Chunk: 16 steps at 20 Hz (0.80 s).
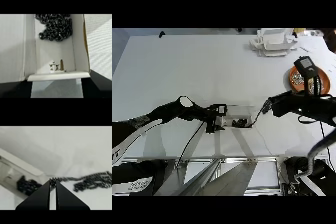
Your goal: Fold the box and place the chain.
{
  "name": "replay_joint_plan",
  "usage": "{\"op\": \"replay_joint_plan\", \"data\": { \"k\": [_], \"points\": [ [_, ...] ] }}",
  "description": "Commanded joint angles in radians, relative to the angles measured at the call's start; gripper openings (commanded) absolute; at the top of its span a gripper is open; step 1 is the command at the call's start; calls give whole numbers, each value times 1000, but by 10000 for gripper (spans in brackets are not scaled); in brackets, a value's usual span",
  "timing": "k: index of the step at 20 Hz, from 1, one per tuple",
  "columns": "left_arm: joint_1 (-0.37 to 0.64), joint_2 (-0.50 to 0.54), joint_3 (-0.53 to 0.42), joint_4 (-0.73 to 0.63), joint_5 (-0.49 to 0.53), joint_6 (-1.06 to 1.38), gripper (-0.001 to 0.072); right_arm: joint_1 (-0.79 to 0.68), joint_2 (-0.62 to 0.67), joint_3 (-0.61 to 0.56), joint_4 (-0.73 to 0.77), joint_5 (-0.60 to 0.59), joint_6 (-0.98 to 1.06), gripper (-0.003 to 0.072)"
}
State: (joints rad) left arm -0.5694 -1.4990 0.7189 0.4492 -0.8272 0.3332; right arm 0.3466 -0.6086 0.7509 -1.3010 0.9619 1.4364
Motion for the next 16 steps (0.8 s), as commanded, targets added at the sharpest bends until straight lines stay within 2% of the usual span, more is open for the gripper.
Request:
{"op": "replay_joint_plan", "data": {
  "k": [1, 3, 5, 11, 16],
  "points": [
    [0, 0, 0, 0, 0, 0, 250, 0, 83, 1, 226, 10, -150, 15],
    [0, 0, 0, 0, 0, 0, 250, 2, 82, 1, 361, 24, -252, 15],
    [0, 0, 0, 0, 0, 0, 250, 21, 82, 1, 436, 18, -324, 16],
    [0, 0, 0, 0, 0, 0, 250, 143, 53, 1, 443, -22, -340, 16],
    [0, 0, 0, 0, 0, 0, 250, 235, -76, 1, 398, -66, -339, 16]
  ]
}}
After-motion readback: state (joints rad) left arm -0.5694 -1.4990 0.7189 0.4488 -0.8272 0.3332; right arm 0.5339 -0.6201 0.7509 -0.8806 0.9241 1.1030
